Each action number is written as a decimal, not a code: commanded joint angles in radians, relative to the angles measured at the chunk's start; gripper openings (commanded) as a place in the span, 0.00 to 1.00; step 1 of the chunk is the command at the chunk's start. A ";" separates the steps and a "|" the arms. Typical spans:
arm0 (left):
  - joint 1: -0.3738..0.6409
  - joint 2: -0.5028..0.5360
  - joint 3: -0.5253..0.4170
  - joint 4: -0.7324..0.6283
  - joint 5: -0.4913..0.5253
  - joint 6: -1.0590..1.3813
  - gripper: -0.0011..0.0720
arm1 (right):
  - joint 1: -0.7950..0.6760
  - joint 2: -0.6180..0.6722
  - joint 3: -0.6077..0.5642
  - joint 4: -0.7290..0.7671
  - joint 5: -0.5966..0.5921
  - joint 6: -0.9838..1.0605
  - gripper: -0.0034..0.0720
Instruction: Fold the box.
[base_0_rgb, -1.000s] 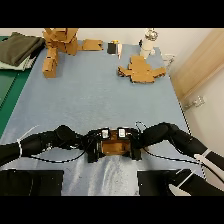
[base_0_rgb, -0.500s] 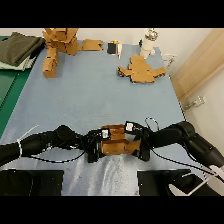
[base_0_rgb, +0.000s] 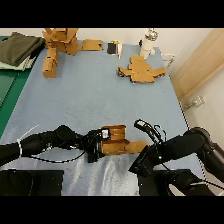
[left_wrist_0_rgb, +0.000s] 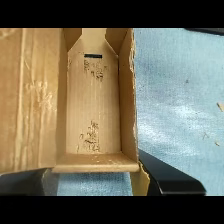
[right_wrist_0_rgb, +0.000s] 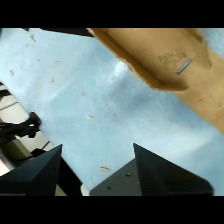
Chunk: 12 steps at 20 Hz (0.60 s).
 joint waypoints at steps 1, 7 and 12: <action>0.000 0.000 0.000 0.000 0.000 0.000 0.73 | 0.001 0.044 0.001 0.045 -0.027 0.110 1.00; 0.000 0.000 0.000 0.000 0.000 0.000 0.73 | 0.001 0.060 0.001 0.045 -0.030 0.110 1.00; 0.000 0.000 0.000 0.000 0.000 0.000 0.73 | 0.001 0.060 0.001 0.045 -0.030 0.110 1.00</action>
